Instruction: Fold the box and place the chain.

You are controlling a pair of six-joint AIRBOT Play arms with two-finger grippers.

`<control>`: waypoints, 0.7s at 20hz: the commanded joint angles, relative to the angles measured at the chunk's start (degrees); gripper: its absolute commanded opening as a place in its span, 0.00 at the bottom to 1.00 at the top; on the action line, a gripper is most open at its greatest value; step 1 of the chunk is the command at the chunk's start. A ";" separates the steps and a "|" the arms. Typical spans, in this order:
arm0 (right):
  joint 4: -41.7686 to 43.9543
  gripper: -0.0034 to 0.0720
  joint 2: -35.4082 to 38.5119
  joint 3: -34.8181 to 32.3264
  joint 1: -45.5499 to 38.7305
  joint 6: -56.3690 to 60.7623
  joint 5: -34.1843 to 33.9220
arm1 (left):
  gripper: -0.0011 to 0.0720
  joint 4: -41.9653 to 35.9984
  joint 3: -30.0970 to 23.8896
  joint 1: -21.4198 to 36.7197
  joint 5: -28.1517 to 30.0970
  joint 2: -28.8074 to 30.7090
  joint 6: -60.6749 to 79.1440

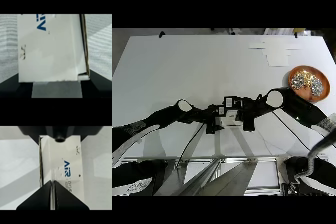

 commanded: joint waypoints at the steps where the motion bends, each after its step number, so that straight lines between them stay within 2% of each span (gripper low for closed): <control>1: 0.52 0.12 0.44 -0.17 0.02 0.20 -1.90 | 0.30 0.02 -0.02 -0.02 -0.20 0.04 0.00; 4: 0.48 0.12 2.45 -0.17 0.02 0.13 -3.85 | 0.30 0.02 -0.02 -0.02 -0.20 0.04 0.00; 7: 0.46 0.13 2.93 -0.20 0.02 0.13 -2.10 | 0.30 0.02 -0.02 -0.04 -0.20 0.04 0.00; 8: 0.48 0.16 2.93 -0.20 0.02 0.13 -1.11 | 0.30 0.02 -0.02 -0.02 -0.20 0.04 -0.02; 9: 0.46 0.26 2.93 -0.20 0.02 0.13 -0.20 | 0.30 0.02 -0.02 -0.02 -0.20 0.04 0.00; 10: 0.46 0.30 2.93 -0.24 0.02 0.13 0.24 | 0.30 0.02 -0.02 -0.02 -0.22 0.04 0.00; 14: 0.52 0.29 2.86 -0.31 0.02 0.13 0.55 | 0.30 0.02 -0.02 -0.02 -0.22 0.04 -0.02</control>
